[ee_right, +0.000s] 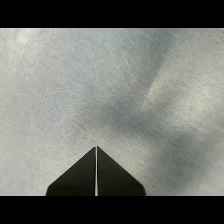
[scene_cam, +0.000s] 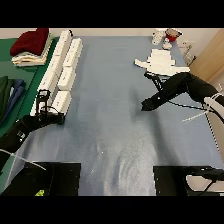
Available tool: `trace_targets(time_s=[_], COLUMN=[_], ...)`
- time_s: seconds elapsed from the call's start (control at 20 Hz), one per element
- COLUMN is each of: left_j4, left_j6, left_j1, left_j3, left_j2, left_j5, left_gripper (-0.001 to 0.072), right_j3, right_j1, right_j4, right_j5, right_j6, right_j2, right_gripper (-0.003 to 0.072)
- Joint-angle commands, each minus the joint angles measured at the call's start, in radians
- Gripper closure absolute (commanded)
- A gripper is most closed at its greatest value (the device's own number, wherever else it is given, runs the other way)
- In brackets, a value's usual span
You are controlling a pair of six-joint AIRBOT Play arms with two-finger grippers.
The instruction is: Fold the box.
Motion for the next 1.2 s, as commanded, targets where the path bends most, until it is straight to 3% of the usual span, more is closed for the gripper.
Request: trace_targets(time_s=[0.0,0.1,0.35,0.6,1.15], left_j4=[-0.022,-0.022,-0.022,-0.021,-0.021], left_j6=[-0.014,-0.015,-0.037,-0.037,-0.029], left_j1=[-0.04,-0.083,-0.085,-0.085,-0.085], left_j3=[0.055,0.126,0.328,0.491,0.534], left_j2=[-0.121,-0.208,-0.419,-0.56,-0.615], left_j5=[0.115,0.158,0.158,0.158,0.16], left_gripper=[0.0186,0.0186,0.0186,0.0186,0.0186], right_j3=[0.001,0.001,0.001,0.001,0.001], right_j1=[-0.001,-0.001,-0.001,-0.001,-0.001], right_j4=[0.0,0.0,0.0,0.0,0.0], right_j5=[0.0,0.0,0.0,0.0,0.0], right_j6=[0.0,0.0,0.0,0.0,0.0], right_j2=[-0.001,-0.001,-0.001,-0.001,-0.001], right_gripper=[0.0681,0.0681,0.0681,0.0681,0.0681])
